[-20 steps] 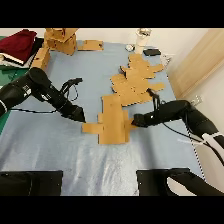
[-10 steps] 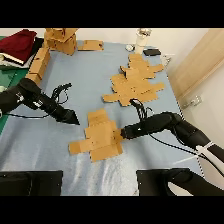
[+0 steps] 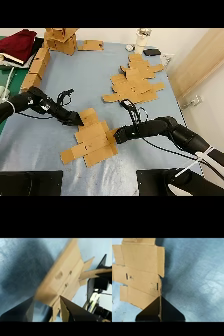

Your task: Fold the box.

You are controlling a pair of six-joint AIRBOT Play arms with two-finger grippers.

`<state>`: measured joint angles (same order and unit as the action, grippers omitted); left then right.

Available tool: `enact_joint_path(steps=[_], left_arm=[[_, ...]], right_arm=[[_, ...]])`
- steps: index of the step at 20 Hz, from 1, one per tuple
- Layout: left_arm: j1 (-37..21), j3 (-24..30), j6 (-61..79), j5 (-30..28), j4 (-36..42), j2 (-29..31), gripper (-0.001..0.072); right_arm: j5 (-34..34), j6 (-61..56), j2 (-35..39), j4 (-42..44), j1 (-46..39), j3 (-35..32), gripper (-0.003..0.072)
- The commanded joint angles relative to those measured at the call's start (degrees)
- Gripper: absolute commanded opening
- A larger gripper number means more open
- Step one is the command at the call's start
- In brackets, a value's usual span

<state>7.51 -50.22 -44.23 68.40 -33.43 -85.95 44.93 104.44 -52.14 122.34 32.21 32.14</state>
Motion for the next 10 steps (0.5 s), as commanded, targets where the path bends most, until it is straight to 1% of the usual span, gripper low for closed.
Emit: enact_joint_path(steps=[1,3,4,7,8,9,10], left_arm=[[0.02,0.02,6.29,0.00,8.57,-3.89,0.0497],[0.02,0.02,10.32,2.34,14.60,-5.51,0.0495],[0.04,0.02,11.02,3.67,15.52,-6.08,0.0496],[0.02,0.04,11.76,7.74,14.78,-6.38,0.0494],[0.00,0.04,11.82,8.39,14.71,-6.38,0.0453],[0.00,0.04,11.91,8.52,14.47,-6.38,0.0314],[0.00,0.04,11.93,8.52,14.34,-6.38,0.0299]], right_arm=[[-0.66,0.11,0.37,0.22,1.14,-0.02,0.0001],[-0.66,0.11,0.37,0.17,1.14,-0.02,0.0001],[-0.76,0.11,0.37,0.15,1.14,-0.02,0.0001],[-1.75,0.04,0.28,-0.17,1.14,-0.02,0.0001],[-2.19,-0.02,0.17,-0.39,1.14,-0.02,0.0001],[-2.47,-0.07,0.00,-0.48,1.11,-0.02,0.0001],[-2.43,-0.09,-0.35,-0.46,1.14,-0.02,0.0001]])
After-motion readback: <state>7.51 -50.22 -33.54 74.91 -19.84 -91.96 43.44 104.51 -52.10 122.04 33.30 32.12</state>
